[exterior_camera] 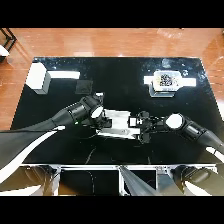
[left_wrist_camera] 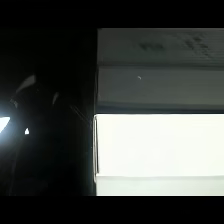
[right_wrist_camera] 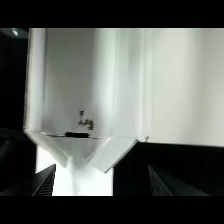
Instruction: Fold the box and place the chain.
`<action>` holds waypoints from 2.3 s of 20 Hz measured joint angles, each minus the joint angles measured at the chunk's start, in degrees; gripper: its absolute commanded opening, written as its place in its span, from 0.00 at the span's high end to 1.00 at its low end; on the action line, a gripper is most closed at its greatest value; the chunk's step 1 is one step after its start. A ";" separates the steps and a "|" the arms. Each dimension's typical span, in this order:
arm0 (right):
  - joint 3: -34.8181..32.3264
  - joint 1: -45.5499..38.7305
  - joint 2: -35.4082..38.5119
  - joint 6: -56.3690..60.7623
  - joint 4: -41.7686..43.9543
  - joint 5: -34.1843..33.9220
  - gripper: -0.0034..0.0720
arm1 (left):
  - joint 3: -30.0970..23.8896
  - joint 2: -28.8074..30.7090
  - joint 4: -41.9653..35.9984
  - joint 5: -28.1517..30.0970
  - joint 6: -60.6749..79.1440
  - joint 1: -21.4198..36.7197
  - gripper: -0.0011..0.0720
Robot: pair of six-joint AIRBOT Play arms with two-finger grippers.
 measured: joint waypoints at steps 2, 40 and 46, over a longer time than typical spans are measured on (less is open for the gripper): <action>0.00 0.04 0.09 0.00 0.46 0.04 0.25 | -0.35 -0.04 0.44 0.11 -0.87 0.00 0.96; 0.00 7.04 -3.63 6.69 10.40 -6.75 0.66 | -1.36 -0.07 1.01 0.87 -2.27 0.00 0.96; 0.00 7.04 -3.63 6.67 10.67 -7.45 0.84 | -1.36 -0.07 0.92 0.85 -2.27 0.00 0.96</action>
